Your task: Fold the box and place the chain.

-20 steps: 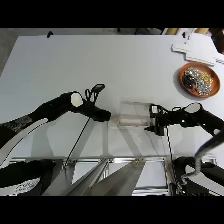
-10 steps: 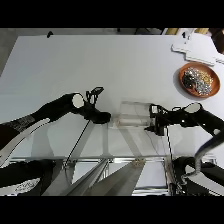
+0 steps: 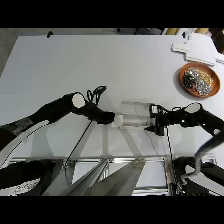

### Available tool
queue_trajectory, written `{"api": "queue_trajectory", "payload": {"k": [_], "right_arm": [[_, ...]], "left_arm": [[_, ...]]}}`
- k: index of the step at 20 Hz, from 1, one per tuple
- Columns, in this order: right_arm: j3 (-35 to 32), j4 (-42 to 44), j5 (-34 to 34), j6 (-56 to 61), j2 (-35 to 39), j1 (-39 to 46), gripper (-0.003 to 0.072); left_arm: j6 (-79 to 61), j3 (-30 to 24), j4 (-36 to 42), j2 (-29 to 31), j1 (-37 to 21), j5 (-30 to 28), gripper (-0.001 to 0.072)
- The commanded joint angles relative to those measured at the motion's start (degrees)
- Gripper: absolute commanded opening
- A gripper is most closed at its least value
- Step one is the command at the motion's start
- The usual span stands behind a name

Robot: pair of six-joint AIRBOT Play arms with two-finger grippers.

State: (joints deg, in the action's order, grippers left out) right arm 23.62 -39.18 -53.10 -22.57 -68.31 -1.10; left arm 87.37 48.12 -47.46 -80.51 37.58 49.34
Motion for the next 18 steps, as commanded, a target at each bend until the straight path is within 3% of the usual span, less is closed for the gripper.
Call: {"api": "queue_trajectory", "payload": {"k": [1, 2, 12, 15, 18], "right_arm": [[0.0, 0.0, 0.0, 0.0, 0.0, 0.0, 0.0344], [0.0, 0.0, 0.0, 0.0, 0.0, 0.0, 0.0344], [0.0, 0.0, 0.0, 0.0, 0.0, 0.0, 0.0344], [0.0, 0.0, 0.0, 0.0, 0.0, 0.0, 0.0344], [0.0, 0.0, 0.0, 0.0, 0.0, 0.0, 0.0344]], "left_arm": [[-0.2, 0.7, 1.8, 1.7, 0.4, -0.9, 0.0132], [-0.2, 0.7, 1.8, 1.9, 0.4, -0.9, 0.0201], [-0.1, 0.7, 4.6, 2.1, 2.8, -3.0, 0.0233], [0.2, 0.7, 4.6, 2.1, 2.7, -3.1, 0.0337], [0.3, 0.7, 4.7, 2.1, 3.0, -3.4, 0.0338]]}}
